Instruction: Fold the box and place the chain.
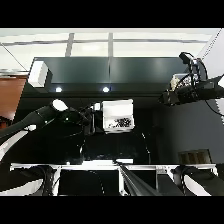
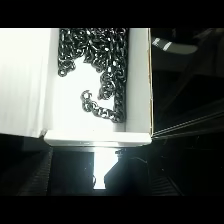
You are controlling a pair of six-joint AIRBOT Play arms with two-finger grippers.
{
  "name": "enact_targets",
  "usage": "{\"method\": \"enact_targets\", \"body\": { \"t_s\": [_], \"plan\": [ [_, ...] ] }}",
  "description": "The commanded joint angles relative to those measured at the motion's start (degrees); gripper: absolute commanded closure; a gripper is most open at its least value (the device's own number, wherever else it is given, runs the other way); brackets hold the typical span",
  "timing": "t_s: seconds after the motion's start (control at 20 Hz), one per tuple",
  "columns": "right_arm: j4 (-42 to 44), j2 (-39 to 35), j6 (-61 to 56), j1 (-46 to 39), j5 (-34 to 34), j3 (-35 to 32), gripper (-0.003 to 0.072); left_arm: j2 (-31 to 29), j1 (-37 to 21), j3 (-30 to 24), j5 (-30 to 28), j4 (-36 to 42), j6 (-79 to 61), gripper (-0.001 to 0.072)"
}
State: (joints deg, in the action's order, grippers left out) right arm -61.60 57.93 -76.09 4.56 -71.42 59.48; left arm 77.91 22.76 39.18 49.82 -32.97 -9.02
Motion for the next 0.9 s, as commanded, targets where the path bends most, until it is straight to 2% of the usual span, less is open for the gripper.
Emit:
{"method": "enact_targets", "body": {
  "t_s": [0.0, 0.3, 0.7, 0.75, 0.8, 0.85],
  "plan": [
    [0.02, -0.02, 0.02, -0.02, 0.07, -0.02, 0.0364, 0.11, 1.03, 0.04, -1.64, 1.51, 0.48, -0.0002],
    [0.04, -0.02, 0.02, -0.02, 0.09, -0.02, 0.0364, 0.66, 1.77, 0.09, -4.63, 1.49, 0.48, -0.0002],
    [0.04, -0.02, 0.02, 0.33, 1.25, -0.04, 0.0364, 2.67, 4.48, 2.19, -4.83, 1.42, 0.07, 0.0016],
    [0.04, -0.02, 0.02, 0.33, 1.27, -0.04, 0.0364, 2.71, 4.44, 2.19, -4.83, 1.22, 0.04, 0.0071],
    [0.0, -0.02, 0.02, 0.33, 1.31, -0.04, 0.0364, 2.71, 4.44, 2.19, -4.76, 0.48, 0.04, 0.0231],
    [0.0, 0.0, 0.04, 0.33, 1.62, -0.04, 0.0364, 2.71, 4.42, 2.19, -4.74, -0.13, 0.04, 0.0334]
  ]
}}
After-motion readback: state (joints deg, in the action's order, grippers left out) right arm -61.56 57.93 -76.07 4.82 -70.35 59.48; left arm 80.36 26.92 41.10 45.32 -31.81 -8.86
